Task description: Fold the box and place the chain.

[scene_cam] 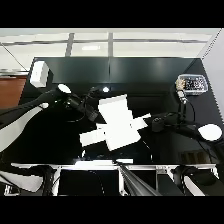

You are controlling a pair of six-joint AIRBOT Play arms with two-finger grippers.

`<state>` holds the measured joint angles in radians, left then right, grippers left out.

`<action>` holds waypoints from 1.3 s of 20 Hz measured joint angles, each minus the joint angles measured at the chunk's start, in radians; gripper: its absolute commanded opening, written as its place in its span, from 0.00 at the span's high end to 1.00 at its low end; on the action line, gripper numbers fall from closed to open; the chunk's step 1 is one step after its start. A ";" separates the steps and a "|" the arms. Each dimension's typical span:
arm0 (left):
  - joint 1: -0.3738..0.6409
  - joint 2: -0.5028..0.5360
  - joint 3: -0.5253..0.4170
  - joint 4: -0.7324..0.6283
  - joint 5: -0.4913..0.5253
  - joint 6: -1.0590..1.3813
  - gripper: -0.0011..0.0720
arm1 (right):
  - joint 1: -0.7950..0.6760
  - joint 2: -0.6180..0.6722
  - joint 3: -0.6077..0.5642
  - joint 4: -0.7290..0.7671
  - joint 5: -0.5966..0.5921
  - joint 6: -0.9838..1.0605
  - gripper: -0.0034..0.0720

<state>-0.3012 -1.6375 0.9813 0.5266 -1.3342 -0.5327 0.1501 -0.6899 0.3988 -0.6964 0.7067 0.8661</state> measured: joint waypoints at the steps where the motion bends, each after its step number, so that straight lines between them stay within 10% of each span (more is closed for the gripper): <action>1: -0.017 0.037 -0.024 0.000 0.034 0.023 0.95 | 0.000 0.000 0.028 -0.055 0.014 -0.010 0.20; 3: -0.066 0.121 -0.082 -0.002 0.157 0.108 0.95 | 0.004 0.000 0.067 -0.125 0.029 -0.041 0.19; 4: -0.092 0.152 -0.103 0.001 0.209 0.166 0.95 | 0.010 -0.002 0.077 -0.150 0.042 -0.065 0.02; 13: -0.242 0.198 -0.158 0.037 0.456 0.595 0.95 | 0.208 -0.048 0.091 -0.420 0.088 -0.249 0.03; 26: -0.256 0.150 -0.160 0.090 0.515 0.639 0.95 | 0.256 -0.122 -0.015 -0.305 0.171 -0.519 0.03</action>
<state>-0.5568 -1.4872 0.8215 0.6163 -0.8192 0.1059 0.4065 -0.8124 0.3836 -1.0016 0.8780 0.3473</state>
